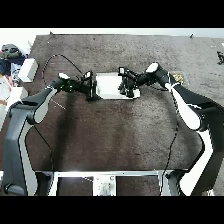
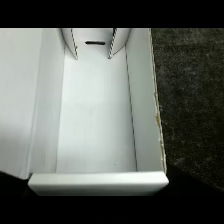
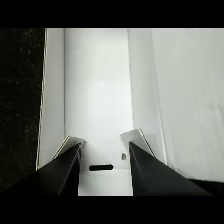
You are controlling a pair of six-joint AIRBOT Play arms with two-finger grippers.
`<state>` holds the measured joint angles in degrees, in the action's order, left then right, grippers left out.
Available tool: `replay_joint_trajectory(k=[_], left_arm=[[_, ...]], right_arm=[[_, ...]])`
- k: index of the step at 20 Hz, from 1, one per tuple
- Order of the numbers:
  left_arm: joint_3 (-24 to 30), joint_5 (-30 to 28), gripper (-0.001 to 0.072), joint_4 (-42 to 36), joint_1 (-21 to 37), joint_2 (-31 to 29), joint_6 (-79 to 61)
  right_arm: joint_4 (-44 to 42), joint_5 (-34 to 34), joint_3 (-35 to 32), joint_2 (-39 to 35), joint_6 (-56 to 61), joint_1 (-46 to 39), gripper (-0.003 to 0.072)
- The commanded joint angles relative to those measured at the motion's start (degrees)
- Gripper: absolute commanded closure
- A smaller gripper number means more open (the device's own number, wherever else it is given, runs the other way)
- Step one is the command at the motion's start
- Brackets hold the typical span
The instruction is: Fold the box and place the chain.
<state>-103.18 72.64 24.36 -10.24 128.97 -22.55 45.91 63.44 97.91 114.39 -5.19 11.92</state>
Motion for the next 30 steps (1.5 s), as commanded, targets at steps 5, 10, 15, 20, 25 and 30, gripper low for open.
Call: replay_joint_trajectory(k=[5, 10, 15, 20, 25, 30], left_arm=[[0.0, -0.1, 0.0304, 0.0, 0.0, 0.0, 0.0], [0.0, -0.1, 0.0304, 0.0, 0.0, 0.0, 0.0], [0.0, -0.1, 0.0304, 0.0, 0.0, 0.0, 0.0], [0.0, -0.1, 0.0304, 0.0, 0.0, 0.0, 0.0], [0.0, -0.1, 0.0304, 0.0, 0.0, 0.0, 0.0], [0.0, -0.1, 0.0304, 0.0, 0.0, 0.0, 0.0]], right_arm=[[-0.2, -0.7, -0.1, 1.0, -1.3, 1.0, 0.0315], [0.0, -0.9, -0.1, 1.0, -1.2, 0.9, 0.0021], [2.5, -1.0, 0.0, 0.0, 0.9, 0.8, 0.0407], [15.8, 0.3, 0.0, -4.2, 18.6, -0.2, 0.0605], [13.8, 7.4, 0.1, -10.8, 41.9, -6.6, 0.0606], [5.1, 10.5, -3.5, -12.3, 61.4, -18.6, 0.0672]])
